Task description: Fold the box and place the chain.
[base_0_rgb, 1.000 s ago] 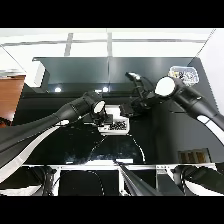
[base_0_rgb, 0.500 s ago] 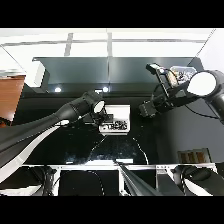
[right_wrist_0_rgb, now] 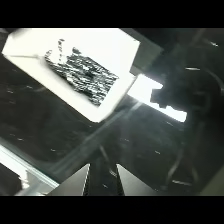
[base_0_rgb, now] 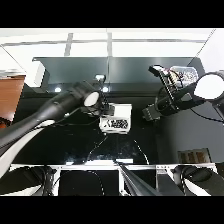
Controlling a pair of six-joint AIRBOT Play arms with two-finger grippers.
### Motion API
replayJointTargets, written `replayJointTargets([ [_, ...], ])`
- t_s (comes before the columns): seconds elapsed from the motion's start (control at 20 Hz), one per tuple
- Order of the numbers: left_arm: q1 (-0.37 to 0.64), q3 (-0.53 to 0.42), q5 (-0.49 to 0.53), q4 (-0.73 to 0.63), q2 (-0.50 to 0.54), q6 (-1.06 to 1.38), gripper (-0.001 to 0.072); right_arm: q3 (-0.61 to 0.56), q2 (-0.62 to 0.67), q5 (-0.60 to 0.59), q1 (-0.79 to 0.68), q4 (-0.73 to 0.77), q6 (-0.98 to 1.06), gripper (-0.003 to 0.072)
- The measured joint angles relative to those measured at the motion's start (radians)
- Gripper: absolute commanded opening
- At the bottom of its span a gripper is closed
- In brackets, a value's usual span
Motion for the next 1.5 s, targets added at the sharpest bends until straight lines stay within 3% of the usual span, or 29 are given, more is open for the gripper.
replayJointTargets([
  [0.15, 0.081, -0.1, -0.013, 0.081, 0.146, 0.095, 0.0351, 0.0, 0.009, 0.024, -0.018, -0.045, 0.005, 0.0202],
  [0.3, 0.282, -0.27, 0.003, 0.06, 0.271, 0.179, 0.0351, 0.0, 0.013, 0.036, -0.045, -0.068, 0.008, 0.0202],
  [0.4, 0.448, -0.374, 0.034, -0.137, 0.307, 0.357, 0.0351, 0.0, 0.014, 0.039, -0.055, -0.074, 0.009, 0.0202],
  [0.5, 0.58, -0.46, 0.027, -0.425, 0.311, 0.658, 0.0352, 0.0, 0.016, 0.037, -0.061, -0.077, 0.011, 0.0202],
  [0.55, 0.628, -0.496, 0.013, -0.559, 0.302, 0.844, 0.0388, 0.0, 0.015, 0.035, -0.064, -0.082, 0.011, 0.0202],
  [0.6, 0.657, -0.521, 0.003, -0.657, 0.291, 1.017, 0.0581, 0.0, 0.016, 0.035, -0.065, -0.083, 0.011, 0.0202],
  [0.65, 0.67, -0.541, -0.01, -0.746, 0.278, 1.194, 0.0717, 0.0, 0.015, 0.034, -0.066, -0.085, 0.011, 0.0202],
  [0.85, 0.622, -0.577, -0.018, -0.944, 0.243, 1.764, 0.0715, 0.0, 0.015, 0.031, -0.068, -0.092, 0.011, 0.0202],
  [1.05, 0.534, -0.587, 0.08, -0.951, 0.233, 2.142, 0.0715, 0.0, 0.015, 0.029, -0.07, -0.097, 0.004, 0.0202],
  [1.3, 0.492, -0.575, 0.234, -0.929, 0.192, 2.426, 0.0714, 0.0, 0.015, 0.027, -0.07, -0.108, 0.001, 0.0201],
  [1.5, 0.481, -0.545, 0.263, -0.945, 0.11, 2.504, 0.0714, 0.0, 0.015, 0.018, -0.07, -0.103, 0.0, 0.0201],
])
